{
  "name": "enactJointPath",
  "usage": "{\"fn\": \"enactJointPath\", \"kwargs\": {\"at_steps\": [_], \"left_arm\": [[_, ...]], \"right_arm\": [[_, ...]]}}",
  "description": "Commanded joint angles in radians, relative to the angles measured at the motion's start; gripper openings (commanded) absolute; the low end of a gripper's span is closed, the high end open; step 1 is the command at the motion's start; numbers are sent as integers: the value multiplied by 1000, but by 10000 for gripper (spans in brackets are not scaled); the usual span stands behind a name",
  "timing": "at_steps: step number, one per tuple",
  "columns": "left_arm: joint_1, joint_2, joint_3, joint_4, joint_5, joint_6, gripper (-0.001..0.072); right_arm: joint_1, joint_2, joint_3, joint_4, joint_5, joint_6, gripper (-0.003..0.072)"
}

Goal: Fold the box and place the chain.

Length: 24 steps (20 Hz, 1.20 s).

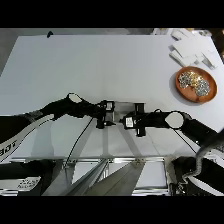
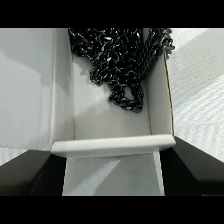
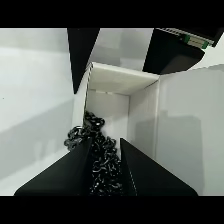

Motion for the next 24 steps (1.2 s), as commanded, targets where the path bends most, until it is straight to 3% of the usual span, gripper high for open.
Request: {"fn": "enactJointPath", "kwargs": {"at_steps": [1, 4, 6, 10, 12, 24], "left_arm": [[1, 0, 1, 0, 2, -1, 203], [1, 0, 1, 0, 2, -1, 203], [1, 0, 1, 0, 2, -1, 203], [1, 0, 1, 0, 2, -1, 203], [1, 0, 1, 0, 2, -1, 203], [1, 0, 1, 0, 2, -1, 203]], "right_arm": [[1, 5, 0, 10, 51, -15, 175], [9, 42, 0, -35, 102, -68, 187], [23, 44, -12, -130, 87, -63, 283], [30, 43, -29, -119, -18, 92, 194], [30, 41, -29, -119, -62, 151, 194], [30, 7, -29, -57, 40, 147, 178]]}}
